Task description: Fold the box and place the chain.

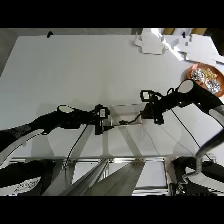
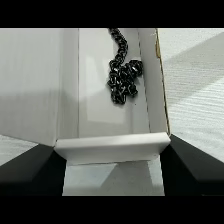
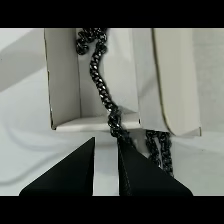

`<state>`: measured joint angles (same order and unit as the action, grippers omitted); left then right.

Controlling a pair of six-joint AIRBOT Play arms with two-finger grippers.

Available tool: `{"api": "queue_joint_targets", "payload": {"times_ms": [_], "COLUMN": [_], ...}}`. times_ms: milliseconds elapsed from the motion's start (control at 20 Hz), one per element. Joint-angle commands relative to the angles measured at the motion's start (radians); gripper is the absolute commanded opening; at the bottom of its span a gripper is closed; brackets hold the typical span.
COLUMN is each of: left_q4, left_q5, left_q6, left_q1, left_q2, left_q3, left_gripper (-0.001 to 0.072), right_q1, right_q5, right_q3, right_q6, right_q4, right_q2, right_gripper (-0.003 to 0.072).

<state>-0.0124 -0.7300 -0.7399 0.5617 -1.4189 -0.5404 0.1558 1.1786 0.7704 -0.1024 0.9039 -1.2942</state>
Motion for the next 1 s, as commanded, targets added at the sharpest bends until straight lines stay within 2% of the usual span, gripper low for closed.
{"api": "queue_joint_targets", "payload": {"times_ms": [0, 300, 700, 950], "left_q4": [0.000, 0.000, 0.000, 0.000], "left_q5": [0.000, 0.000, 0.000, 0.000], "left_q6": [0.000, 0.000, 0.000, 0.000], "left_q1": [0.001, 0.001, 0.001, 0.001], "left_q2": [0.000, 0.000, 0.000, 0.000], "left_q3": [0.000, 0.000, 0.000, 0.000], "left_gripper": [0.0029, 0.0029, 0.0029, 0.0029], "right_q1": [0.001, 0.001, 0.001, 0.001], "right_q5": [-0.020, -0.075, -0.073, -0.088], "right_q3": [-0.011, -0.011, -0.011, -0.011], "right_q6": [-0.008, -0.002, 0.000, -0.001], "right_q4": [-0.029, -0.032, 0.041, 0.009], "right_q2": [0.000, 0.000, 0.000, 0.000], "right_gripper": [0.0169, 0.0157, 0.0158, 0.0180]}}
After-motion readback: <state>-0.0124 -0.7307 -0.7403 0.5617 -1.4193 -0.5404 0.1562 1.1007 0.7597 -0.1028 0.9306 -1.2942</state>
